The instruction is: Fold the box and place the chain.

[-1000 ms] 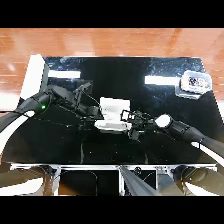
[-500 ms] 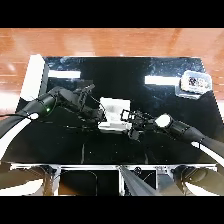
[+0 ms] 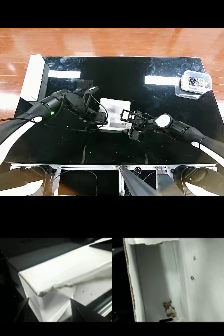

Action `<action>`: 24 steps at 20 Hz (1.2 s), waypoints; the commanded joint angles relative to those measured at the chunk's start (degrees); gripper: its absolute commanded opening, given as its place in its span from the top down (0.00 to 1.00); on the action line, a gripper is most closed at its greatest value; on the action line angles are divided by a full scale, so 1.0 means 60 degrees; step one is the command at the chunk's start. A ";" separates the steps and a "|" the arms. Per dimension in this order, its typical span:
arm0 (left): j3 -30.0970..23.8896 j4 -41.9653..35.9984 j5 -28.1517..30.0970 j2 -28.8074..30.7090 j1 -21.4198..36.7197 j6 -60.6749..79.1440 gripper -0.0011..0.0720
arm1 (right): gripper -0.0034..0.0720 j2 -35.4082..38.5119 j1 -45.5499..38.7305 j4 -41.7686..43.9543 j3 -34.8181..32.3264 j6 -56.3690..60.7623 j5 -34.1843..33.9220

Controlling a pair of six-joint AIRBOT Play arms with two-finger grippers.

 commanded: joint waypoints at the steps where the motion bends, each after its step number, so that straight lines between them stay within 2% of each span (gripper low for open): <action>1: 0.0011 0.0189 -0.0091 0.0004 -0.0073 -0.0146 0.15 | 0.32 0.0000 0.0000 0.0000 -0.0004 0.0000 0.0000; 8: 0.0055 0.0248 -0.0310 0.0004 -0.0095 -0.0525 0.16 | 0.32 0.0004 0.0000 0.0000 -0.0004 0.0000 0.0000; 10: 0.0317 0.1107 -0.0306 0.0004 -0.0321 -0.1479 0.17 | 0.32 0.0000 0.0000 0.0004 -0.0004 0.0004 0.0000; 13: 0.0783 0.3209 -0.0492 0.0000 -0.1104 -0.3541 0.17 | 0.32 0.0000 0.0000 0.0004 -0.0004 0.0029 -0.0004; 15: 0.0929 0.4156 -0.0331 -0.0007 -0.1545 -0.4575 0.24 | 0.32 0.0000 0.0000 0.0004 -0.0004 0.0029 -0.0007; 17: 0.0947 0.5104 -0.0102 -0.0029 -0.1905 -0.5661 0.24 | 0.32 0.0000 0.0000 0.0004 -0.0004 0.0029 -0.0007; 19: 0.0947 0.5712 -0.0113 -0.0044 -0.2237 -0.6430 0.24 | 0.32 0.0000 0.0000 0.0004 -0.0004 0.0029 -0.0004; 20: 0.0947 0.5916 -0.0124 -0.0062 -0.2335 -0.6655 0.28 | 0.32 0.0000 0.0000 0.0004 -0.0004 0.0029 -0.0004; 21: 0.0951 0.5945 -0.0178 -0.0098 -0.2368 -0.6827 0.39 | 0.30 0.0000 0.0000 0.0004 -0.0004 0.0025 -0.0004; 24: 0.1016 0.5952 -0.0331 -0.0215 -0.2364 -0.7005 0.40 | 0.31 0.0000 0.0000 0.0000 -0.0004 0.0025 -0.0004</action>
